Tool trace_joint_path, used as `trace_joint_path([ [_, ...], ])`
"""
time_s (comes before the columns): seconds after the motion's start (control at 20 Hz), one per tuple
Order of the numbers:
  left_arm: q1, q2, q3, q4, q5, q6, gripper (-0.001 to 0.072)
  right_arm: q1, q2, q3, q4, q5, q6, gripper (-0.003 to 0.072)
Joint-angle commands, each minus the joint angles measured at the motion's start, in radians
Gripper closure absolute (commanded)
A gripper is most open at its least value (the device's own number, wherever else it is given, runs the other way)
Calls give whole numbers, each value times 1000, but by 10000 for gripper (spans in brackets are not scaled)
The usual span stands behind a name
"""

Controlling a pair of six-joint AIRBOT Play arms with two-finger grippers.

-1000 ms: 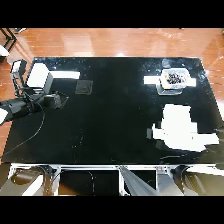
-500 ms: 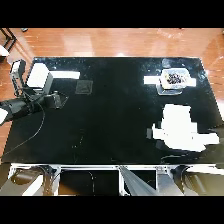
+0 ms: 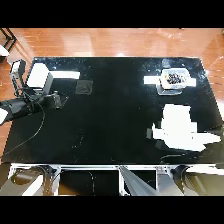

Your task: Fold the box and place the chain.

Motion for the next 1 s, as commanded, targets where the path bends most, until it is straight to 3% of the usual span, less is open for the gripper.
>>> trace_joint_path([
  [0.0, 0, -1, 1, 1, 0, 0, 66, 4, 1, -2, 10, 16, -27, 351],
  [0.1, 0, -1, 1, 1, 0, 0, 66, 7, 1, -2, 18, 23, -28, 662],
  [0.5, 0, -1, 1, 1, 1, 0, 66, 36, 30, -37, 80, 54, -77, 665],
  [0.65, -1, -1, 1, 1, 9, 17, 88, 78, 79, -43, 231, 42, -88, 664],
  [0.8, -1, -1, 1, 0, 11, 17, 88, 171, 150, -80, 370, 19, -87, 665],
  [0.95, -1, -1, 1, 0, 11, 17, 88, 335, 201, -108, 369, -14, -52, 665],
])
